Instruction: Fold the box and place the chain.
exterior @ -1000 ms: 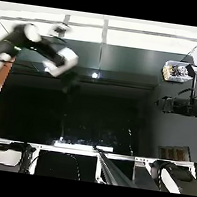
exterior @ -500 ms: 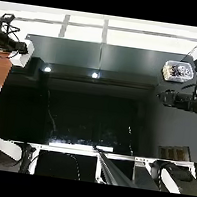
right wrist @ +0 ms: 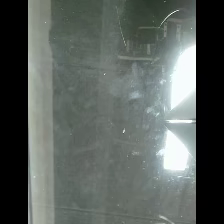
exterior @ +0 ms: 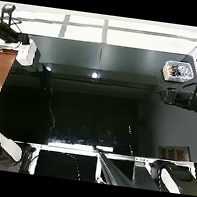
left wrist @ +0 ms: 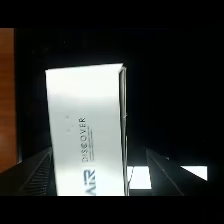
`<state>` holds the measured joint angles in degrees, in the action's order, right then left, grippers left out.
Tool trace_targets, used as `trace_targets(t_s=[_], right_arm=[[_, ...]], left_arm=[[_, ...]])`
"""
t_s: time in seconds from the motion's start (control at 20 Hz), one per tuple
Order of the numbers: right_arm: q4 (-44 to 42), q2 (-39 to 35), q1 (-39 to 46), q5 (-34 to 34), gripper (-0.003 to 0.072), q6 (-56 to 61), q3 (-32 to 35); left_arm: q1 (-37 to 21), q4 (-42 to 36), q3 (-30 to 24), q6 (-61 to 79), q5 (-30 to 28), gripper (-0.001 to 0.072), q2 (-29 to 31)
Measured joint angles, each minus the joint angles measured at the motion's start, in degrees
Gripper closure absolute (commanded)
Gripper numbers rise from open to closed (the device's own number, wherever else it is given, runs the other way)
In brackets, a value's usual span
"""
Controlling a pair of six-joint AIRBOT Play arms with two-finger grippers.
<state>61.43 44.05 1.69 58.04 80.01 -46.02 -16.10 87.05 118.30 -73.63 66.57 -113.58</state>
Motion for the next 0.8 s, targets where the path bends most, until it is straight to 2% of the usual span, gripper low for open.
trace_targets(t_s=[0.05, 0.1, 0.25, 0.35, 0.45, 0.55, 0.7, 0.8], right_arm=[[0.04, 0.02, 0.00, -0.09, 0.0671, 0.02, 0.00], [0.04, 0.07, 0.00, -0.17, 0.0671, 0.02, 0.00], [0.09, 0.09, 0.00, -1.60, 0.0671, -0.20, 0.00], [0.13, 0.11, 0.00, -4.02, 0.0671, -1.22, 0.55], [0.11, 0.11, 0.00, -8.26, 0.0671, -2.73, 2.69], [0.09, 0.15, 0.00, -14.64, 0.0671, -4.28, 6.82], [0.74, 0.39, 0.00, -23.56, 0.0671, -7.21, 13.44], [1.03, 0.44, 0.00, -25.44, 0.0671, -8.37, 15.72]], left_arm=[[0.15, 1.01, 0.98, -0.87, 2.43, 0.0239, 1.18], [0.31, 1.70, 1.53, -2.27, 4.74, 0.0695, 2.64], [0.42, 0.13, -0.61, -6.08, 13.05, 0.0684, 8.61], [0.37, -5.57, -7.32, -8.04, 14.19, 0.0684, 15.04], [1.57, -12.44, -19.12, -7.63, 8.79, 0.0684, 24.72], [4.46, -17.27, -34.58, -4.90, -0.13, 0.0684, 36.50], [9.94, -19.93, -59.14, -0.24, -14.58, 0.0684, 54.21], [12.07, -20.65, -71.84, 1.31, -22.47, 0.0683, 63.84]])
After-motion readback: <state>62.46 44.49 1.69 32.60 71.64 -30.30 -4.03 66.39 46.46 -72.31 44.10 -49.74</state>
